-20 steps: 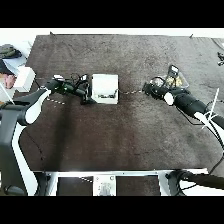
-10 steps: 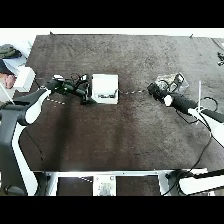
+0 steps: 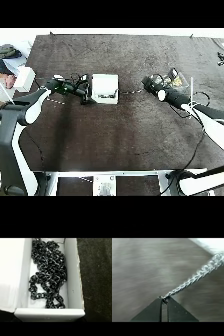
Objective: Fold the box and place the chain.
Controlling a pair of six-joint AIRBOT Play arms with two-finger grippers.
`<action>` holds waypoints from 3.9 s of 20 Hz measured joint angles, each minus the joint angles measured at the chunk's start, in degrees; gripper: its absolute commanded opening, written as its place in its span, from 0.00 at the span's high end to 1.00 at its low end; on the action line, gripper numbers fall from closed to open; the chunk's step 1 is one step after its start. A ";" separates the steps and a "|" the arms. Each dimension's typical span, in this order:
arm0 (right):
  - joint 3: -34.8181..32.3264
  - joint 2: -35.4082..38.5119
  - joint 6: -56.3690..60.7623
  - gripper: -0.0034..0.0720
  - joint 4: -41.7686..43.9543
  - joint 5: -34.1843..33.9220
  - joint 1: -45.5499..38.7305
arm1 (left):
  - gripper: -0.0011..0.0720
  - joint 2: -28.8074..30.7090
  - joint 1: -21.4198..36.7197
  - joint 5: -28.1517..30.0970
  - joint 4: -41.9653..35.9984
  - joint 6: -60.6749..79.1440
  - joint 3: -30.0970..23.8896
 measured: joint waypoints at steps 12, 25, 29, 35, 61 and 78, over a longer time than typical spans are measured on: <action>0.55 10.34 -0.02 0.98 -7.58 -3.89 26.86 | 0.65 -0.02 0.04 -0.04 -0.52 -0.02 -0.02; 5.92 3.10 1.40 0.98 -3.93 -5.86 32.13 | 0.65 -0.02 0.04 -0.02 -0.83 -0.02 -0.02; 8.74 3.89 1.40 0.98 -6.03 -5.40 32.44 | 0.65 -0.02 0.04 -0.02 -0.83 -0.02 -0.02; 9.79 3.85 -1.55 0.46 -7.85 4.11 30.51 | 0.65 -0.02 0.04 0.00 -0.85 -0.02 -0.02; 17.75 -7.89 -76.61 0.45 24.37 41.42 5.79 | 0.65 -0.02 0.04 0.00 -0.85 0.00 -0.02; 24.68 -5.03 -78.07 0.98 12.79 46.10 8.96 | 0.65 -0.02 0.04 0.00 -0.87 -0.02 -0.04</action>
